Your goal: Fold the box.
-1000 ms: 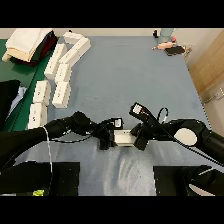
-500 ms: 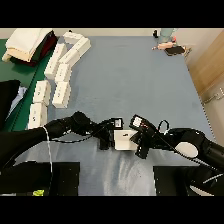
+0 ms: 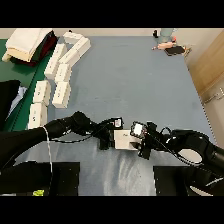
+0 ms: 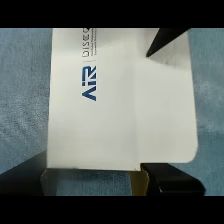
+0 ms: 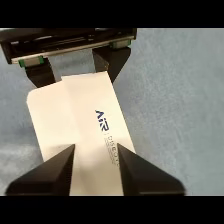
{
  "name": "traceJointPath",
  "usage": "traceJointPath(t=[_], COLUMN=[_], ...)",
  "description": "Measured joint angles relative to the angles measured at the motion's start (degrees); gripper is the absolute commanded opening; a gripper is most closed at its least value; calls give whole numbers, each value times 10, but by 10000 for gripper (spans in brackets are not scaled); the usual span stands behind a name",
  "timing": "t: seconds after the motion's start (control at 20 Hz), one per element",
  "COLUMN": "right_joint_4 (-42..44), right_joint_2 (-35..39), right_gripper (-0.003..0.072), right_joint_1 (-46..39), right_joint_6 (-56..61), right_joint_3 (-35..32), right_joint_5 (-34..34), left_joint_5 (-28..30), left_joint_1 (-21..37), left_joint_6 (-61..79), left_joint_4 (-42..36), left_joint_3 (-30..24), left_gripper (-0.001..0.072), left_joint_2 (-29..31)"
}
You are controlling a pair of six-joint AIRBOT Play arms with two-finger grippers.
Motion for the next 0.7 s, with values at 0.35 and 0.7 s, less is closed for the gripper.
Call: traceJointPath(t=[0.35,0.7], right_joint_4=[-27,-71], right_joint_2=[-4,-23], right_gripper=[523,523], right_joint_1=[1,1], right_joint_6=[-90,-158], right_joint_3=[0,1], right_joint_5=[34,12], left_joint_5=[0,3], left_joint_1=[0,0], left_joint_6=[0,1], left_joint_4=[0,0], left_joint_3=[0,0], left_gripper=[529,529], left_joint_2=[0,0])
